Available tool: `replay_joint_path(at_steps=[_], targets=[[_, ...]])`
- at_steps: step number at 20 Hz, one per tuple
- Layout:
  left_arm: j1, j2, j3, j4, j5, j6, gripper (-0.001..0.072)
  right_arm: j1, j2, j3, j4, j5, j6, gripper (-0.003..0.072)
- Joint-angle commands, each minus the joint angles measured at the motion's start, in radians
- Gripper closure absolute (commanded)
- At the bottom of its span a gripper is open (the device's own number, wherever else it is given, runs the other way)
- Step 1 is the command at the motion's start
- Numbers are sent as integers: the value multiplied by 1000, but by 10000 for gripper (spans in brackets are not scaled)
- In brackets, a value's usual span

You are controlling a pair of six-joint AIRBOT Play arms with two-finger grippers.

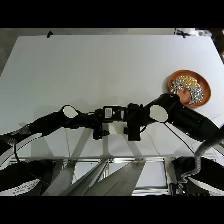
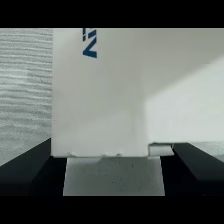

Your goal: Fold the box and place the chain.

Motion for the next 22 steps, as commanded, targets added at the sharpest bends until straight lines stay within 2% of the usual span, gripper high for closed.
replay_joint_path(at_steps=[1,6,9,13,15,16,22], targets=[[0,0,0,0,0,1,637,4,1,-29,-29,-33,39,272],[0,0,0,0,0,1,637,-26,0,-46,-32,-60,55,280],[0,0,0,0,0,1,637,-26,-6,-50,-31,-80,55,345],[0,0,0,0,0,1,637,-26,-47,-50,-11,-69,55,345],[0,0,0,0,0,1,637,-26,-48,-50,-5,-76,55,446],[0,0,0,0,0,1,637,-26,-43,-50,-7,-77,55,461],[0,0,0,0,0,1,637,-26,3,-48,-18,-80,55,461]])
